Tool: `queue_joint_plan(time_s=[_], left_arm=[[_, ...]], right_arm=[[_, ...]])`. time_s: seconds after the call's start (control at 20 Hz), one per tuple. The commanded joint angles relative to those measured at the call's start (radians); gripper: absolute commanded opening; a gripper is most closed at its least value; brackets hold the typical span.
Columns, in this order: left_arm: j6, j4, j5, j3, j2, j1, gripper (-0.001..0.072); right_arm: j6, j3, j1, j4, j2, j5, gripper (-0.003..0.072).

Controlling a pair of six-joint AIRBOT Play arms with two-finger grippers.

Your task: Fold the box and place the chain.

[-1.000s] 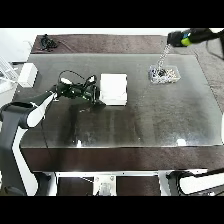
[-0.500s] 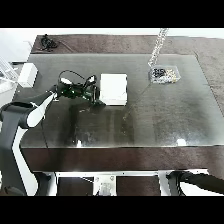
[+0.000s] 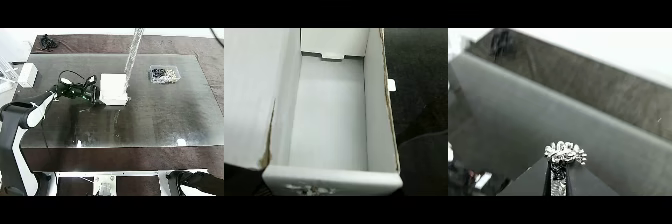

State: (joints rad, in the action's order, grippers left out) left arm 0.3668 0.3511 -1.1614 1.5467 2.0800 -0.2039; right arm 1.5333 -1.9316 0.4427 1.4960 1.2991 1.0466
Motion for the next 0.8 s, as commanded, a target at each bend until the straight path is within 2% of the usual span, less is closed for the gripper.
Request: queue_joint_plan(time_s=[0.0,0.1,0.35,0.55,0.75], left_arm=[[0.000,0.000,0.000,0.000,0.000,0.001,0.0477],[0.000,0.000,0.000,0.000,0.000,0.001,0.0477],[0.000,0.000,0.000,0.000,0.000,0.001,0.0478],[0.000,0.000,0.000,0.000,0.000,0.001,0.0477],[0.000,0.000,0.000,0.000,0.000,0.001,0.0477]], right_arm=[[0.000,0.099,0.019,-0.011,0.002,0.000,0.0003],[0.000,0.169,0.019,-0.014,0.008,-0.029,0.0003],[0.004,0.346,0.019,-0.041,0.028,-0.189,0.0003],[0.002,0.432,0.020,-0.212,0.080,-0.190,0.0003],[0.003,0.600,0.034,-0.236,0.101,-0.198,0.0003]])
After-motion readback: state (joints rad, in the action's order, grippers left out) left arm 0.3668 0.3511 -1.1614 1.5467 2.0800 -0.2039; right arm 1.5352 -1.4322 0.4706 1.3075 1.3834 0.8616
